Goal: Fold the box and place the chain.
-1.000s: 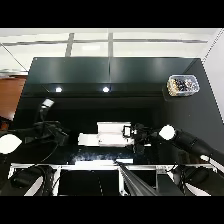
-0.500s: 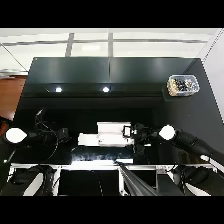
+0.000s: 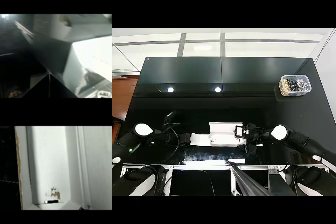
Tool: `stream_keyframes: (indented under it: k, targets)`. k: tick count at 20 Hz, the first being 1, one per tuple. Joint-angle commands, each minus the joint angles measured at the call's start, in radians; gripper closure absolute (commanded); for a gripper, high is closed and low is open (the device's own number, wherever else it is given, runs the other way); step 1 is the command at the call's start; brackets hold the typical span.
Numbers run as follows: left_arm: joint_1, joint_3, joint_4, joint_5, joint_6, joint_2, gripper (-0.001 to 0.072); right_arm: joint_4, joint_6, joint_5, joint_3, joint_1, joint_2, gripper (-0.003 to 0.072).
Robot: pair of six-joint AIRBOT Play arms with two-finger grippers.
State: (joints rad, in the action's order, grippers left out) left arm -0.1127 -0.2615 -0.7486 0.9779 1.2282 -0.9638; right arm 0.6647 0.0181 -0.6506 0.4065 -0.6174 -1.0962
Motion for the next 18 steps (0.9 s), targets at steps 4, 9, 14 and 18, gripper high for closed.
stream_keyframes:
  k: [4, 9, 14, 18]
  targets:
    - [-0.026, -0.002, 0.127, -0.032, -0.129, -0.045, 0.0421, 0.000, 0.000, 0.000, 0.000, 0.000, 0.000, 0.0328]
    - [-0.026, -0.018, 0.126, 0.002, -0.130, -0.044, 0.0008, 0.000, 0.000, 0.000, 0.000, 0.000, 0.000, 0.0328]
    - [-0.026, -0.074, 0.126, 0.087, -0.132, -0.027, 0.0008, 0.000, 0.000, 0.000, 0.000, 0.000, 0.000, 0.0328]
    - [-0.046, -0.104, 0.147, 0.107, -0.121, 0.024, 0.0008, 0.000, 0.000, 0.000, 0.000, 0.000, 0.000, 0.0327]
